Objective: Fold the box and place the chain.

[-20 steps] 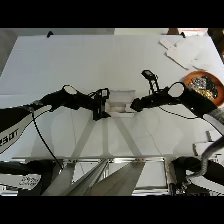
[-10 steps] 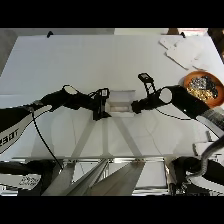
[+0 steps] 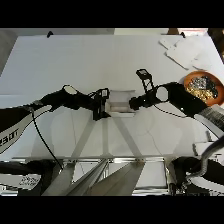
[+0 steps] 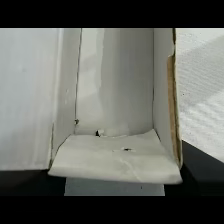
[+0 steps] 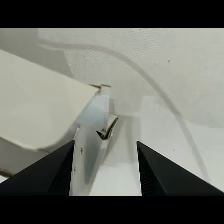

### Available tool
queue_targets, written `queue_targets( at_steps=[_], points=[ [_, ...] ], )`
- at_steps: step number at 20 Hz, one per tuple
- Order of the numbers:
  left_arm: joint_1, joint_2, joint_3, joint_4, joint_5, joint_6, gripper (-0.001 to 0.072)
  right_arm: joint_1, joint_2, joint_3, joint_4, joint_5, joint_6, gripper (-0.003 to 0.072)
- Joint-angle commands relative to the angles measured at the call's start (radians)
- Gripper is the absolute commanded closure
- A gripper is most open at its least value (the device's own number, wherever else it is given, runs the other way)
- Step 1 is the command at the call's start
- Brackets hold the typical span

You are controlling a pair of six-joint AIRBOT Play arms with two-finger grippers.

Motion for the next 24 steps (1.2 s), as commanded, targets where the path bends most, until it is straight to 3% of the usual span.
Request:
queue_targets(
  at_steps=[1,10,15,18,24],
  points=[
    [0.000,0.000,0.000,0.000,0.000,-0.001,0.0372,0.029,-0.030,0.007,-0.006,-0.008,0.022,0.0286],
    [0.000,0.000,0.000,0.000,0.000,-0.001,0.0372,0.046,-0.086,0.077,-0.220,0.078,0.311,0.0289],
    [0.000,0.000,0.000,0.000,0.000,-0.001,0.0372,0.056,-0.103,0.077,-0.228,0.145,0.333,0.0310],
    [0.000,0.000,0.000,0.000,0.000,-0.001,0.0372,0.079,-0.113,0.080,-0.226,0.121,0.381,0.0312],
    [0.000,0.000,0.000,0.000,0.000,-0.001,0.0372,0.108,-0.180,0.167,-0.222,0.146,0.393,0.0352]
  ],
)
